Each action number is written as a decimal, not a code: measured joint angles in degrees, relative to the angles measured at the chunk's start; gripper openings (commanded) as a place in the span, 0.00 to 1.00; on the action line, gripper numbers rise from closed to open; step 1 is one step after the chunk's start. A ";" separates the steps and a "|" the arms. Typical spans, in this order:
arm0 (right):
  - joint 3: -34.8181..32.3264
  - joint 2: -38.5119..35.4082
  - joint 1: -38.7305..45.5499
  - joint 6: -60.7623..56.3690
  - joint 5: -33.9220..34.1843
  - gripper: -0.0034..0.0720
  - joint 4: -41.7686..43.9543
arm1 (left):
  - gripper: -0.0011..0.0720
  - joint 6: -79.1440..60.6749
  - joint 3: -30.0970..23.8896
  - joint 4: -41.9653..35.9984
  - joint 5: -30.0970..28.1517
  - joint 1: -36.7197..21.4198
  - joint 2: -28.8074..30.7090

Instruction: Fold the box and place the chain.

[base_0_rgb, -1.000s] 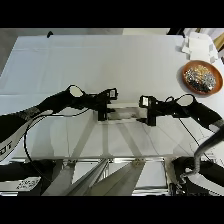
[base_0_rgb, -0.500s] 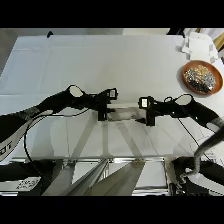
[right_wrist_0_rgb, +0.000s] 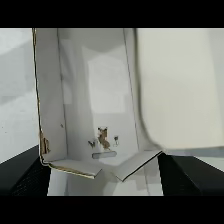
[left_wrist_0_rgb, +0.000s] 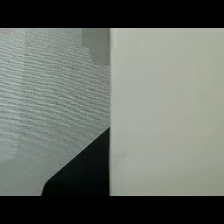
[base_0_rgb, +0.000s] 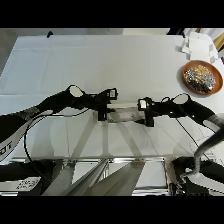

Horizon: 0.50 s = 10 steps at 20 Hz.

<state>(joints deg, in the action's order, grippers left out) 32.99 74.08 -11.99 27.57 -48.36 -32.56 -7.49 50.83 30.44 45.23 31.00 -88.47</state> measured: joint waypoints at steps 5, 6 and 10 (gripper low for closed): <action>0.22 1.31 -0.15 0.57 -0.22 0.95 0.22 | 0.03 0.00 0.00 0.00 0.02 0.00 0.00; 0.22 1.62 -0.15 0.76 -0.22 0.95 0.24 | 0.03 0.00 0.00 0.00 0.02 0.00 0.00; 0.28 2.89 -0.15 1.22 0.02 0.95 0.33 | 0.03 0.00 0.00 0.02 0.02 0.00 0.00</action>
<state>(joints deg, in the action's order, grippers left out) 33.28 76.97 -12.14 28.80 -48.34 -32.23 -7.49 50.83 30.46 45.25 31.00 -88.47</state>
